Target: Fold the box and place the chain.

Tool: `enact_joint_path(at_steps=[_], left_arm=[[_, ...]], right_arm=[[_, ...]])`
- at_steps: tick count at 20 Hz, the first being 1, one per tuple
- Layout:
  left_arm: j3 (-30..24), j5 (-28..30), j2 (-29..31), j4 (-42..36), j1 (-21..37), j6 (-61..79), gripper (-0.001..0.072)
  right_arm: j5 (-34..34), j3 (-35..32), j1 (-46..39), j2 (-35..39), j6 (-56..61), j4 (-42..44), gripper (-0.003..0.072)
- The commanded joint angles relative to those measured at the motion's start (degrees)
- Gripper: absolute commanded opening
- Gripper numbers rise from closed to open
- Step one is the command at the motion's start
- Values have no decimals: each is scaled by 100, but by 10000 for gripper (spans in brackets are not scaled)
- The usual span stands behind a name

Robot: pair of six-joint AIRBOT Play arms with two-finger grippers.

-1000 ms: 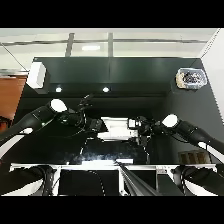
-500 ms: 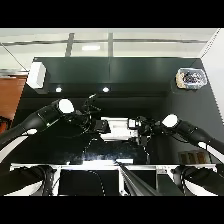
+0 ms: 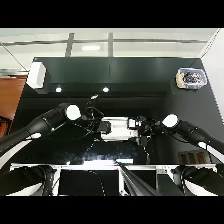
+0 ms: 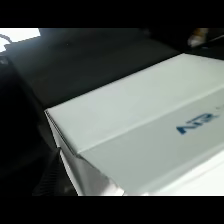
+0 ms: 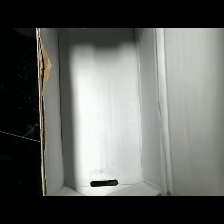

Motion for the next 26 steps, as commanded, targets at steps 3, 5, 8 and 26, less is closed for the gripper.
enact_joint_path(at_steps=[3,5,8,26], left_arm=[[306,-232,0,1801,-442,-1657,534],[553,-680,-55,2636,-632,-2249,534],[964,-1226,-313,3106,-887,-2312,534],[1228,-1150,-831,2966,-1331,-3355,129]], right_arm=[[2,-2,4,-2,2,0,478],[2,-2,4,-2,2,0,478],[2,-2,4,-2,2,0,478],[4,-2,4,-2,0,-2,478]])
